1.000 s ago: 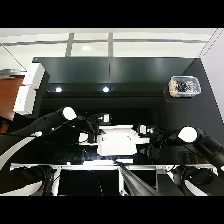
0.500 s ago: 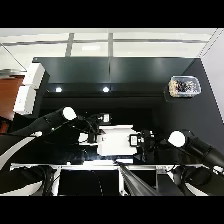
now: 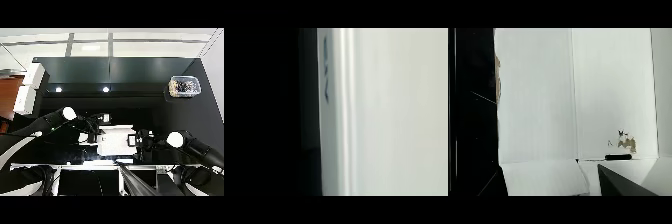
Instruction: Fold the box and place the chain.
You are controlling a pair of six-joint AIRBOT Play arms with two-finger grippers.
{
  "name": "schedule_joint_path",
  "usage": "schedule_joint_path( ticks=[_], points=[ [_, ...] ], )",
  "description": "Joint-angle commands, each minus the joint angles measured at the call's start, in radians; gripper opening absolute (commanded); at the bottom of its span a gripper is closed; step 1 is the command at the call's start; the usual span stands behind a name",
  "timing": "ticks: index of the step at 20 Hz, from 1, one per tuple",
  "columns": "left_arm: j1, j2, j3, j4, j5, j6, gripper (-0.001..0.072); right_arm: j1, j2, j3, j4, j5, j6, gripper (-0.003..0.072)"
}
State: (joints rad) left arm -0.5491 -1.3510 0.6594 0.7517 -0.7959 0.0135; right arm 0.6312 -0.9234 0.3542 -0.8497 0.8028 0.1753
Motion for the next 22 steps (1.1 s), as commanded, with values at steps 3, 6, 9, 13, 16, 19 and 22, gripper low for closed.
schedule_joint_path(
  ticks=[3,6,9,13,16,19,22],
  points=[
    [0.001,0.0,0.001,0.0,0.0,0.001,0.0029,0.016,0.0,0.001,0.091,-0.046,0.092,0.0688],
    [0.001,0.0,0.001,0.0,0.0,0.001,0.0029,0.013,0.0,0.026,0.062,-0.046,0.134,0.0687],
    [0.001,0.0,0.001,0.0,0.0,0.001,0.0029,0.013,0.0,0.069,-0.014,-0.07,0.181,0.0687],
    [0.001,0.0,0.001,0.0,-0.002,0.001,0.0029,-0.002,0.001,0.098,-0.043,-0.09,0.182,0.0687],
    [0.001,0.0,0.001,0.0,-0.002,0.001,0.0029,-0.031,0.013,0.117,-0.042,-0.084,0.182,0.0687],
    [0.001,0.0,0.001,0.0,-0.002,0.001,0.0029,-0.083,0.018,0.131,-0.042,-0.063,0.182,0.0686],
    [0.001,0.0,0.001,0.0,-0.001,0.001,0.0029,-0.109,0.018,0.13,-0.042,-0.037,0.181,0.0687]
  ],
)
